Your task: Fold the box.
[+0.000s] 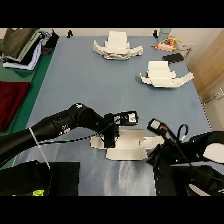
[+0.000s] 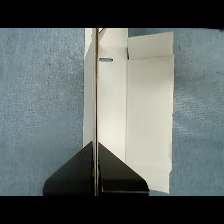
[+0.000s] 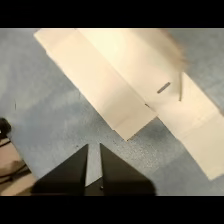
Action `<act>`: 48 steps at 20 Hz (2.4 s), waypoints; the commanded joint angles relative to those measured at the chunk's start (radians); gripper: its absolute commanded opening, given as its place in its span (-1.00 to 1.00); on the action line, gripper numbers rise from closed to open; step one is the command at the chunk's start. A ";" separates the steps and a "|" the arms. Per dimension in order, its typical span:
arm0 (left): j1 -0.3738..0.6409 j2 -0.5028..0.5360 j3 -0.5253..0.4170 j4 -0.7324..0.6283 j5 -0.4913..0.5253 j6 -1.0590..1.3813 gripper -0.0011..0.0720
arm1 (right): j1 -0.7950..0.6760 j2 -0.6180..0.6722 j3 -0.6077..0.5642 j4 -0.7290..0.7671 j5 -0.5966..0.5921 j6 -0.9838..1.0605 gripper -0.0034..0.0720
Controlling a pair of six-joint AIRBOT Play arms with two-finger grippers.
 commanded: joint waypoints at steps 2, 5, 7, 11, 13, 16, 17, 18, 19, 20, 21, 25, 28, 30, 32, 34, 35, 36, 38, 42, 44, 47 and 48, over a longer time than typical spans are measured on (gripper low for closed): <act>0.000 -0.001 0.000 -0.002 0.003 -0.001 -0.94 | 0.328 -0.087 -0.069 -0.132 -0.261 -0.243 0.95; 0.000 -0.001 0.000 -0.002 0.003 -0.001 -0.94 | 0.441 -0.240 -0.081 -0.285 -0.365 -0.253 0.95; 0.000 -0.001 0.000 -0.002 0.003 -0.001 -0.94 | 0.465 -0.309 -0.081 -0.392 -0.429 -0.161 0.95; 0.000 -0.001 0.000 -0.003 0.004 -0.001 -0.94 | 0.465 -0.325 -0.079 -0.608 -0.496 0.107 0.90; 0.000 -0.001 0.000 -0.004 0.003 -0.001 -0.94 | 0.465 -0.316 -0.070 -0.692 -0.473 0.232 0.85; 0.000 -0.001 0.000 -0.003 0.004 -0.001 -0.94 | 0.465 -0.300 -0.031 -0.727 -0.414 0.365 0.74; 0.000 -0.001 0.000 -0.003 0.003 -0.001 -0.94 | 0.465 -0.294 -0.018 -0.728 -0.388 0.387 0.74; 0.000 -0.001 0.000 -0.004 0.003 -0.001 -0.93 | 0.465 -0.288 -0.005 -0.731 -0.359 0.399 0.73; 0.000 -0.001 0.000 -0.003 0.003 -0.001 -0.94 | 0.465 -0.284 0.005 -0.732 -0.334 0.401 0.73; 0.000 -0.001 0.000 -0.004 0.004 -0.001 -0.93 | 0.465 -0.278 0.013 -0.732 -0.318 0.408 0.74; 0.000 -0.001 0.000 -0.004 0.003 -0.001 -0.94 | 0.465 -0.274 0.017 -0.732 -0.311 0.420 0.74; 0.000 -0.001 0.000 -0.004 0.004 -0.001 -0.94 | 0.465 -0.270 0.044 -0.757 -0.273 0.475 0.74; 0.000 -0.001 0.000 -0.003 0.004 -0.001 -0.94 | 0.464 -0.270 0.051 -0.777 -0.239 0.497 0.98; 0.000 -0.001 0.000 -0.004 0.004 -0.001 -0.94 | 0.463 -0.273 0.051 -0.776 -0.230 0.502 0.98; 0.000 -0.001 0.000 -0.003 0.004 -0.001 -0.94 | 0.463 -0.273 0.050 -0.776 -0.230 0.502 0.98; 0.000 -0.001 0.000 -0.004 0.004 -0.001 -0.94 | 0.463 -0.272 0.050 -0.776 -0.223 0.500 0.98; 0.000 -0.001 0.000 -0.004 0.003 -0.001 -0.94 | 0.463 -0.272 0.049 -0.777 -0.216 0.500 0.98; 0.000 -0.001 0.000 -0.004 0.004 -0.001 -0.94 | 0.463 -0.273 0.048 -0.777 -0.216 0.499 0.98; 0.000 -0.001 0.000 -0.004 0.004 -0.001 -0.94 | 0.428 -0.272 0.047 -0.768 -0.222 0.460 0.99; 0.000 -0.001 0.000 -0.004 0.003 -0.001 -0.94 | 0.274 -0.272 0.047 -0.620 -0.308 0.196 1.00; 0.000 -0.001 0.000 -0.004 0.004 -0.001 -0.93 | 0.164 -0.273 0.045 -0.475 -0.339 -0.003 1.00; 0.000 -0.001 0.000 -0.004 0.004 -0.001 -0.94 | 0.006 -0.274 0.045 -0.273 -0.343 -0.311 1.00; 0.000 -0.001 0.000 -0.004 0.004 -0.001 -0.94 | -0.045 -0.275 0.045 -0.201 -0.344 -0.420 1.00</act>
